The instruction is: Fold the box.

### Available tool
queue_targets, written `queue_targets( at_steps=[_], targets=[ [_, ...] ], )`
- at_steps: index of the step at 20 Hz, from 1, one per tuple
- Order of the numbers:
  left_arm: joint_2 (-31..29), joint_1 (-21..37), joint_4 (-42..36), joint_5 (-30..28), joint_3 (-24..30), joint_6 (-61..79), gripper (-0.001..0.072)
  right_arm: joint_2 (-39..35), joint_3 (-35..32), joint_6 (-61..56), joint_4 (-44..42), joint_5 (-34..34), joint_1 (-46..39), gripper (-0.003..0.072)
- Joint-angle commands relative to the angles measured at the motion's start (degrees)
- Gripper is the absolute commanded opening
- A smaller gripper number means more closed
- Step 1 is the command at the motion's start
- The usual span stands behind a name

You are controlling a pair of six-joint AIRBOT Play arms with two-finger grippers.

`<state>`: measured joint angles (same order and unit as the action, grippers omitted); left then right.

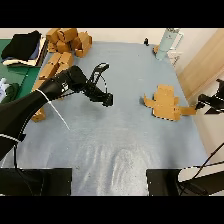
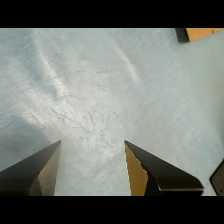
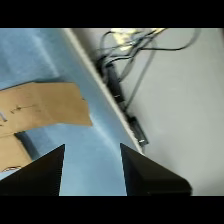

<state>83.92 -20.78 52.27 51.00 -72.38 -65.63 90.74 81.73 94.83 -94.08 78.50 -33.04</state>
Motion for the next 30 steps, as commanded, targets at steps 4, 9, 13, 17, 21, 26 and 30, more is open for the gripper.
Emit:
queue_targets(
  at_steps=[4, 9, 13, 17, 21, 26, 30],
  targets=[
    [0.0, 0.0, -3.9, 4.2, 0.0, 0.0, 0.0606, 8.0, 0.2, 19.8, -14.6, -1.4, -4.8, 0.0505],
    [0.0, 0.0, -4.1, 5.2, 0.0, 0.0, 0.0606, 8.7, 0.6, 30.3, -23.7, 1.4, -4.5, 0.0292],
    [0.0, 0.1, -4.8, 5.5, 0.0, 0.0, 0.0606, 8.1, 0.5, 30.8, -25.2, 4.6, -2.4, 0.0004],
    [0.0, 0.5, -5.9, 5.6, -0.1, 1.1, 0.0605, 6.6, -4.3, 30.6, -43.5, 7.8, 2.2, 0.0],
    [0.0, 5.7, -6.7, 10.7, 0.0, 2.4, 0.0606, -5.1, -19.8, 30.5, -44.9, -1.1, 12.7, 0.0],
    [0.0, 14.8, -9.2, 17.8, 0.2, 6.7, 0.0606, -24.6, -42.4, 23.5, -44.7, -13.7, 26.6, 0.0],
    [0.1, 18.2, -9.3, 20.2, 0.8, 7.8, 0.0606, -30.6, -50.9, 15.7, -41.6, -19.6, 34.1, 0.0139]
  ],
)
